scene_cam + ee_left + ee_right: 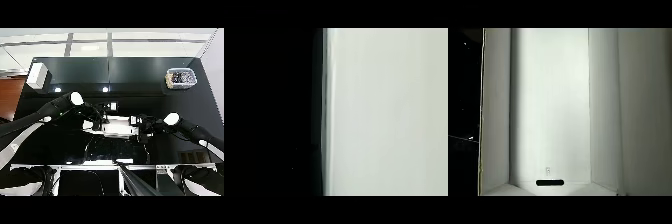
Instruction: Fold the box and place the chain.
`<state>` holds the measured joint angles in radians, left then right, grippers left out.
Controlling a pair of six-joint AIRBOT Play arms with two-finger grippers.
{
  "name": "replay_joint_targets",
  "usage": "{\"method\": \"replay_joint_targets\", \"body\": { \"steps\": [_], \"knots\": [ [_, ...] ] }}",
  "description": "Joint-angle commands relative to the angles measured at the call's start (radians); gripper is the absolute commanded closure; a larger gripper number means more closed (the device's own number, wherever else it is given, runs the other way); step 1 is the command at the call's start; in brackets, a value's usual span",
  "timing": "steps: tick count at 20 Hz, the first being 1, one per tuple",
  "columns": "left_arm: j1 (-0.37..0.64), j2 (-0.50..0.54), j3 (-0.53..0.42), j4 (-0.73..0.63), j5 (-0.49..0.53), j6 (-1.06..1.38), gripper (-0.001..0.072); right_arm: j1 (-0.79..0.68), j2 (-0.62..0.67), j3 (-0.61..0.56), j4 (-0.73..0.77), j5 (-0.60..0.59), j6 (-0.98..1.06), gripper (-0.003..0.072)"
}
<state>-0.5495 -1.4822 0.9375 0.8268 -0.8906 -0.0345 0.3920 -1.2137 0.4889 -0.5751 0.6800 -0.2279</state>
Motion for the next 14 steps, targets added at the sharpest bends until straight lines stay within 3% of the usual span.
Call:
{"method": "replay_joint_targets", "body": {
  "steps": [1, 3, 9, 10, 11, 12, 13, 14],
  "knots": [
    [0.0, 0.0, 0.001, -0.001, 0.0, 0.0, 0.0685, 0.001, -0.001, -0.001, -0.01, -0.008, 0.003, 0.0067],
    [0.0, 0.0, 0.001, -0.001, 0.0, 0.0, 0.0686, 0.001, -0.001, -0.001, -0.01, -0.008, 0.003, 0.0233],
    [0.002, 0.003, 0.001, 0.0, -0.018, -0.001, 0.0681, 0.001, -0.001, -0.001, -0.01, -0.008, 0.003, 0.0246],
    [0.004, 0.01, 0.002, 0.004, -0.036, -0.003, 0.0613, 0.001, -0.001, -0.001, -0.01, -0.008, 0.003, 0.0282],
    [0.006, 0.023, 0.002, 0.009, -0.053, -0.016, 0.0488, 0.001, 0.0, -0.001, -0.011, -0.007, 0.003, 0.0418],
    [0.01, 0.042, 0.001, 0.028, -0.063, -0.05, 0.0389, 0.001, 0.0, -0.001, -0.013, -0.007, 0.003, 0.0503],
    [0.016, 0.069, 0.001, 0.069, -0.066, -0.108, 0.0281, 0.001, -0.001, -0.001, -0.013, -0.007, 0.003, 0.0505],
    [0.024, 0.103, 0.001, 0.127, -0.066, -0.194, 0.0099, 0.001, 0.0, -0.001, -0.013, -0.007, 0.003, 0.0505]
  ]
}}
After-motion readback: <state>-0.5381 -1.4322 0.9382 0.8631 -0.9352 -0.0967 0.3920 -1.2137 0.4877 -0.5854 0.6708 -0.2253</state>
